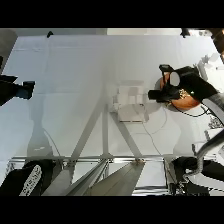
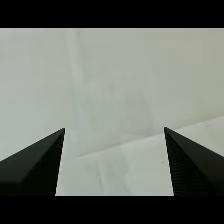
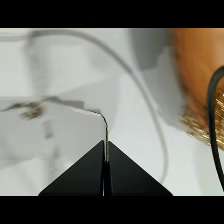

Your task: Fold the box and place the chain.

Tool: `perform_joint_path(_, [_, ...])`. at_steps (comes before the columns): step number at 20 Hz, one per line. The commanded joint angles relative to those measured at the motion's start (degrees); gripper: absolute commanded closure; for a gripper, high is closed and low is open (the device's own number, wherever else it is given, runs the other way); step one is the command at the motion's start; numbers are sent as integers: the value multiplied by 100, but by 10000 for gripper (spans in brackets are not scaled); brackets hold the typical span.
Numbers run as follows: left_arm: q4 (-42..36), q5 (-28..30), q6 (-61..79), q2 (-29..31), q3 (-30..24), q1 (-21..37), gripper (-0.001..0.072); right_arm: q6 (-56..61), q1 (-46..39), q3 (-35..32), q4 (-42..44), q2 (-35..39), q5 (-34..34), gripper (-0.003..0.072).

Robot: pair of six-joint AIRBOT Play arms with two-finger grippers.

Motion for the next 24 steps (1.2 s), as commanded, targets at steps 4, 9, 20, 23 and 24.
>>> perform_joint_path(4, [0, 0, 0, 2, -2, -4, 13, -1683, 4, 61, 970, 955, -326, 674])
perform_joint_path(9, [0, 2, 0, 2, -2, -4, 13, -2938, 4, -1423, 2376, 2044, -1414, 675])
perform_joint_path(20, [0, 0, 0, 2, -2, -4, 13, -4566, 4, -4371, 5040, 3401, -4317, 675])
perform_joint_path(23, [0, 0, 2, 2, -2, -4, 13, -4564, 4, -4371, 5071, 3401, -4413, 674])
perform_joint_path(24, [0, 2, 0, 2, -2, -4, 13, -4564, 4, -4371, 5073, 3401, -4415, 673])
